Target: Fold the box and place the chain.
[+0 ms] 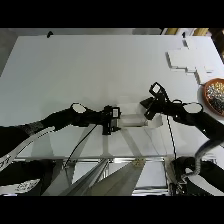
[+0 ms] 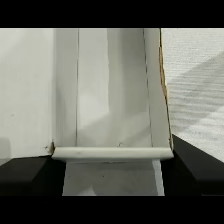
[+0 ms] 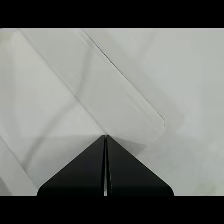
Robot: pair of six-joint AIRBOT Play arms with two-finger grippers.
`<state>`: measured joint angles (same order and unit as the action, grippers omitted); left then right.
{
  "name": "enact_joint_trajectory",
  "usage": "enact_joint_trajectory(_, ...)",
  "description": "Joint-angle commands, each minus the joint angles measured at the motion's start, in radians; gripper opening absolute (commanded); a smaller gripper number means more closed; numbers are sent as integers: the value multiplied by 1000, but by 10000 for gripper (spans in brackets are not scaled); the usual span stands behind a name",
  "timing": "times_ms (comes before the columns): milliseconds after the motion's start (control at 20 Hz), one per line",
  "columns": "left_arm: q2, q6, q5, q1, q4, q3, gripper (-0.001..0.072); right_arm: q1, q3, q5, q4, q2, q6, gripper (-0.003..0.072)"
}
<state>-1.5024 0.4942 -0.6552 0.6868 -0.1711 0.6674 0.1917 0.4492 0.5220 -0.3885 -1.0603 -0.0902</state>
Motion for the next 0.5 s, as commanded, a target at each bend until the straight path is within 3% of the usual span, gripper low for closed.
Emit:
enact_joint_trajectory(0, 1, 2, 0, -1, -2, 0, 13, 7, 108, 110, -386, -19, 401, 16)
enact_joint_trajectory(150, 1, 2, 0, -1, -2, 0, 13, 8, 201, 356, -641, -11, 620, 18)
enact_joint_trajectory(450, 1, 2, -2, -1, -2, 0, 13, 6, 319, 689, -811, 93, 747, 18)
